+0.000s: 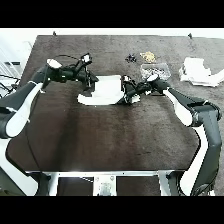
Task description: Fold the box and place the chain.
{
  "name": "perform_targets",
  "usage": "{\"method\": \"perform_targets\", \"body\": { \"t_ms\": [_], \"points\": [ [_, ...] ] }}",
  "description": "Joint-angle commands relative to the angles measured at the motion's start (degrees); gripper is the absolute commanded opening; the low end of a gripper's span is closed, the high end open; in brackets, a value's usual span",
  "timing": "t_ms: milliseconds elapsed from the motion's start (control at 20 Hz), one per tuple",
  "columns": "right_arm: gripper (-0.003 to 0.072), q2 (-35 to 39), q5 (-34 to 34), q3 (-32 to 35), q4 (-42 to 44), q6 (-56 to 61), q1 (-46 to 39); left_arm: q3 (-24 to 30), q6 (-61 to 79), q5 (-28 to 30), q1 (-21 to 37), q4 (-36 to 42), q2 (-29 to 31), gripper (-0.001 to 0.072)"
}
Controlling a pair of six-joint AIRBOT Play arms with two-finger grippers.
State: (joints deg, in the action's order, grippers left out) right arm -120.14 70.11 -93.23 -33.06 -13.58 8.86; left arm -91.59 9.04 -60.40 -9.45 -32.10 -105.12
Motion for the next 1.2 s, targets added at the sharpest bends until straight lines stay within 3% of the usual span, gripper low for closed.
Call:
{"method": "perform_targets", "body": {
  "t_ms": [0, 50, 250, 500, 1100, 1150],
  "points": [
    [0.0397, -0.02, 0.02, -0.02, 0.02, 0.04, 0.04, 0.00, -1.33, -8.87, 1.20, -11.89, 2.67, 0.0516],
    [0.0397, -0.02, 0.02, 0.00, 0.02, 0.04, 0.04, 0.28, -3.34, -9.53, 1.20, -13.81, 2.60, 0.0672],
    [0.0397, -0.02, 0.02, 0.00, 0.02, 0.04, 0.04, 2.91, -5.31, -8.50, 0.96, -16.41, 2.47, 0.0672],
    [0.0397, -0.02, 0.02, -0.02, 0.02, 0.04, 0.04, 6.10, -4.07, -2.80, -1.79, -18.49, 2.47, 0.0672],
    [0.0397, -0.02, 0.02, -0.02, 0.02, 0.04, 0.04, 6.19, -6.23, 2.95, -3.85, -20.98, -0.26, 0.0666],
    [0.0397, -0.02, 0.02, -0.02, 0.02, 0.04, 0.04, 6.19, -6.23, 2.89, -3.85, -20.68, -0.26, 0.0570]
  ]
}}
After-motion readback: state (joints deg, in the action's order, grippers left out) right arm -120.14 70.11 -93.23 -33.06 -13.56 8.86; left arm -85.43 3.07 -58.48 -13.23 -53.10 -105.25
